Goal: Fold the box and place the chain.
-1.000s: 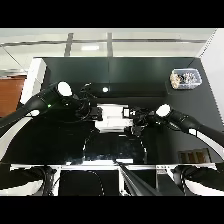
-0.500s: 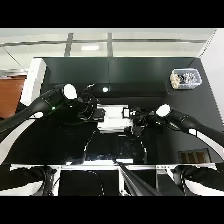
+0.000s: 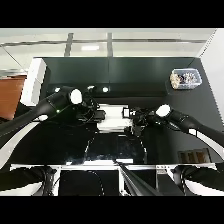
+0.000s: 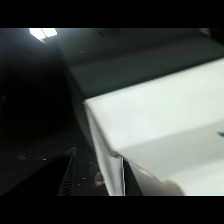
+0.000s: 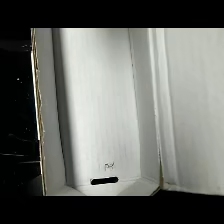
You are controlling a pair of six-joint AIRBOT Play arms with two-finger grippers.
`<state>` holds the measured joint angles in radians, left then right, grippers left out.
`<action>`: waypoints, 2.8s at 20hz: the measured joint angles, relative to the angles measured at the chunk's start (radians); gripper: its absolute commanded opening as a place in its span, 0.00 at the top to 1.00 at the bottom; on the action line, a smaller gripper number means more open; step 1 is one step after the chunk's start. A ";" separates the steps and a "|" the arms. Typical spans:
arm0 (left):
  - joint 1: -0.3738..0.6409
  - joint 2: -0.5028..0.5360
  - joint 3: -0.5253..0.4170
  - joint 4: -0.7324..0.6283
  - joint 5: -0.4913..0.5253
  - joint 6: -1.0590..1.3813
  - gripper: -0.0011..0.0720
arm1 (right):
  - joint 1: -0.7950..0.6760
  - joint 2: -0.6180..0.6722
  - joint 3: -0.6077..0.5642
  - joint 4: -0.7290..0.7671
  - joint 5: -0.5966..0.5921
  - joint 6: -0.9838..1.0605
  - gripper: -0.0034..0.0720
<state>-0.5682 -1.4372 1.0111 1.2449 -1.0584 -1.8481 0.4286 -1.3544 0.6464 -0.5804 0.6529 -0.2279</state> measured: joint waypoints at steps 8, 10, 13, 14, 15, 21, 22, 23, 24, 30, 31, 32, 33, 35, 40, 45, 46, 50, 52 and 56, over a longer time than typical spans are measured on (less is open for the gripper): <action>-0.109 -0.051 0.035 0.129 0.000 -0.199 0.54 | 0.000 0.000 0.000 0.000 0.000 0.000 0.87; -0.126 -0.067 0.053 0.146 -0.005 -0.229 0.61 | 0.000 0.000 0.000 0.000 0.000 0.000 0.87; -0.141 -0.077 0.072 0.167 -0.026 -0.256 0.69 | 0.000 0.000 0.000 0.000 0.000 0.000 0.87; -0.143 -0.079 0.076 0.172 -0.029 -0.262 0.83 | 0.000 0.000 0.000 0.000 0.000 0.000 0.87; -0.145 -0.081 0.080 0.177 -0.037 -0.266 0.96 | 0.000 0.000 0.000 0.000 0.000 0.000 0.87; -0.150 -0.084 0.087 0.188 -0.057 -0.273 0.48 | 0.000 0.000 0.000 -0.001 0.001 0.000 0.87; -0.151 -0.084 0.088 0.187 -0.058 -0.277 0.48 | 0.000 0.000 0.000 -0.001 0.001 -0.001 0.87; -0.151 -0.084 0.089 0.188 -0.054 -0.276 0.48 | 0.000 0.000 0.000 -0.001 0.001 0.000 0.87; -0.151 -0.084 0.089 0.188 -0.054 -0.277 0.48 | 0.000 0.000 0.000 -0.001 0.001 0.000 0.87; -0.151 -0.084 0.088 0.195 -0.048 -0.280 0.69 | 0.000 0.000 0.000 0.000 0.000 0.000 0.87; -0.151 -0.084 0.088 0.198 -0.044 -0.280 0.79 | 0.000 0.000 0.000 0.000 0.000 0.000 0.87; -0.151 -0.084 0.088 0.202 -0.045 -0.280 0.93 | 0.000 0.000 0.000 0.000 0.000 0.000 0.87; -0.151 -0.084 0.088 0.205 -0.041 -0.289 0.95 | 0.000 0.000 0.000 0.002 0.000 0.002 0.87; -0.151 -0.084 0.088 0.208 -0.033 -0.285 0.95 | 0.000 0.000 0.000 0.002 -0.002 0.002 0.87; -0.151 -0.084 0.089 0.209 -0.017 -0.278 0.96 | 0.000 0.000 0.000 0.000 -0.009 0.010 0.06; -0.151 -0.084 0.097 0.210 -0.026 -0.279 0.96 | -0.006 0.057 -0.002 -0.080 0.023 0.063 0.06; -0.151 -0.084 0.101 0.210 -0.026 -0.279 0.96 | -0.007 0.073 -0.001 -0.100 0.031 0.070 0.06; -0.152 -0.085 0.112 0.216 -0.031 -0.281 0.96 | -0.011 0.120 -0.001 -0.158 0.051 0.084 0.06; -0.152 -0.090 0.114 0.226 -0.037 -0.292 0.96 | -0.012 0.130 -0.001 -0.168 0.054 0.087 0.07; -0.154 -0.097 0.115 0.240 -0.052 -0.303 0.96 | -0.012 0.137 -0.001 -0.177 0.058 0.090 0.63</action>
<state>-0.7219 -1.5341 1.1259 1.4845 -1.1103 -2.1509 0.4164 -1.2175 0.6456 -0.7574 0.7105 -0.1379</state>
